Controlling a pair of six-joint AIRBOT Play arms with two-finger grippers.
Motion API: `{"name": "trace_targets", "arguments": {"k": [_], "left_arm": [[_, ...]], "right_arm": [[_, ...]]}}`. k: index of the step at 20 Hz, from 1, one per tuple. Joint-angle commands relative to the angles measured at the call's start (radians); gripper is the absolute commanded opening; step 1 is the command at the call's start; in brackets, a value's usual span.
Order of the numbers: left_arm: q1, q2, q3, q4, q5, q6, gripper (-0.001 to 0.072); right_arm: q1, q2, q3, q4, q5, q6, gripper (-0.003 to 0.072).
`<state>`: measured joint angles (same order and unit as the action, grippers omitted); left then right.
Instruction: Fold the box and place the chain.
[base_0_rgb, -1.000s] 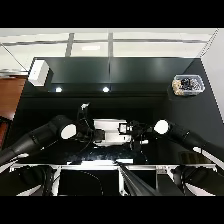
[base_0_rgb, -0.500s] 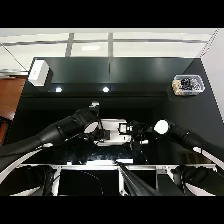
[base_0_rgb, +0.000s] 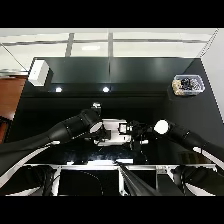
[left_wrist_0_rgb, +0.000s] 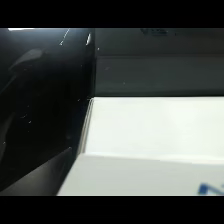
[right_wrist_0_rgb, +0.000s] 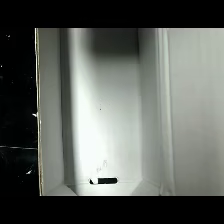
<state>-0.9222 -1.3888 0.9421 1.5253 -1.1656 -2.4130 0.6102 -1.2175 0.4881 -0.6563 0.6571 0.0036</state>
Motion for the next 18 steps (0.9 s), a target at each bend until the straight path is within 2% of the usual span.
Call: {"name": "trace_targets", "arguments": {"k": [1, 4, 6, 12, 13, 14, 15, 16, 18], "left_arm": [[0.000, -0.019, 0.001, -0.031, 0.042, -0.003, 0.0398], [0.001, -0.019, 0.001, -0.033, 0.028, -0.002, 0.0388], [0.002, -0.019, 0.001, -0.026, 0.026, -0.003, 0.0276], [0.001, -0.032, 0.002, -0.023, 0.041, -0.018, 0.0266], [0.001, -0.031, 0.002, -0.023, 0.045, -0.024, 0.0167], [0.001, -0.031, 0.002, -0.023, 0.045, -0.023, 0.0133], [0.001, -0.031, 0.002, -0.023, 0.039, -0.022, 0.0057], [0.001, -0.031, 0.002, -0.023, 0.038, -0.018, 0.0029], [0.000, -0.031, 0.002, -0.023, 0.039, -0.014, 0.0029]], "right_arm": [[0.000, -0.001, 0.000, 0.000, 0.000, 0.000, 0.0293], [0.000, -0.001, 0.000, 0.000, 0.000, 0.000, 0.0293], [0.000, -0.001, 0.000, 0.000, 0.000, 0.000, 0.0293], [0.000, -0.001, 0.000, 0.000, 0.000, 0.000, 0.0293], [0.000, -0.001, 0.000, 0.000, 0.000, 0.000, 0.0293], [0.000, -0.001, 0.000, 0.000, 0.000, 0.000, 0.0293], [0.001, -0.001, 0.000, 0.000, 0.000, 0.000, 0.0293], [0.000, -0.001, 0.000, 0.000, 0.000, 0.000, 0.0292], [0.000, -0.001, 0.000, 0.000, 0.000, 0.000, 0.0293]]}}
